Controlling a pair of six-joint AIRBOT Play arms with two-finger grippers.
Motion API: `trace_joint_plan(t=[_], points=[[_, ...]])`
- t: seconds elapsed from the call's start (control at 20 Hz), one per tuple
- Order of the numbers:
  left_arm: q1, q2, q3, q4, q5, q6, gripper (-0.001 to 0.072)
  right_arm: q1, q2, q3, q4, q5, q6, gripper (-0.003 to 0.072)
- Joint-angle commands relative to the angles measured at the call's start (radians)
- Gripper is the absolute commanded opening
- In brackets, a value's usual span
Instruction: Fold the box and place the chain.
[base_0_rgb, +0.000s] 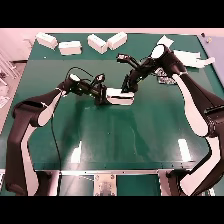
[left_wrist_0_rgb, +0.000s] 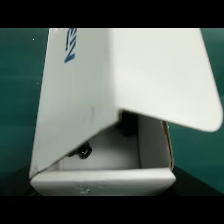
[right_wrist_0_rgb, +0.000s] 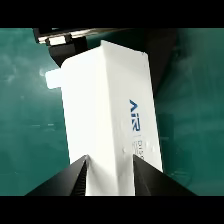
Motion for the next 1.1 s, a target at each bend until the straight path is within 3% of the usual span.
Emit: trace_joint_plan(t=[0.0,0.1,0.45,1.05], points=[[0.000,0.000,0.001,0.000,-0.001,0.000,0.0524,0.000,0.000,0.000,-0.026,-0.013,-0.002,0.0329],[0.001,0.000,0.001,0.000,-0.001,0.000,0.0524,0.000,0.000,0.000,-0.026,-0.014,-0.005,0.0265],[0.000,0.000,0.001,0.000,-0.001,0.000,0.0524,0.000,0.000,-0.002,-0.026,-0.009,0.007,0.0193],[0.001,0.000,0.001,-0.004,-0.002,0.000,0.0524,0.000,0.000,-0.039,-0.029,-0.047,0.004,0.0192]])
